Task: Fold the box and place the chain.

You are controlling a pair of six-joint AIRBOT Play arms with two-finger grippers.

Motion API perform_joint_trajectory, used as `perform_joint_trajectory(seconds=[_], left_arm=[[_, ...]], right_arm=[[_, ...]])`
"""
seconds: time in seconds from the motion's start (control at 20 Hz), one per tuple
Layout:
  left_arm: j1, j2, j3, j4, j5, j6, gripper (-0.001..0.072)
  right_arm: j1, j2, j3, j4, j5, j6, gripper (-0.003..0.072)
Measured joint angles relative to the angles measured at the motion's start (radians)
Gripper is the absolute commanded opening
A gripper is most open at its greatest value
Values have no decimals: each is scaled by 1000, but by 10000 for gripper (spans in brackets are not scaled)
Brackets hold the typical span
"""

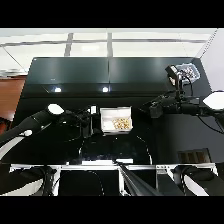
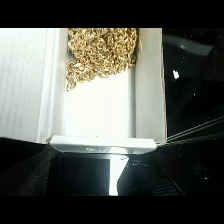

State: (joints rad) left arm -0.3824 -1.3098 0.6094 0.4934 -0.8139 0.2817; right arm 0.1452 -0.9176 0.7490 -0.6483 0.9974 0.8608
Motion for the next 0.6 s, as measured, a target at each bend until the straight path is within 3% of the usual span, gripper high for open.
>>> perform_joint_trajectory(seconds=[0.6], left_arm=[[-3,-8,9,-6,-1,0,709]], right_arm=[[0,0,0,0,0,0,414]])
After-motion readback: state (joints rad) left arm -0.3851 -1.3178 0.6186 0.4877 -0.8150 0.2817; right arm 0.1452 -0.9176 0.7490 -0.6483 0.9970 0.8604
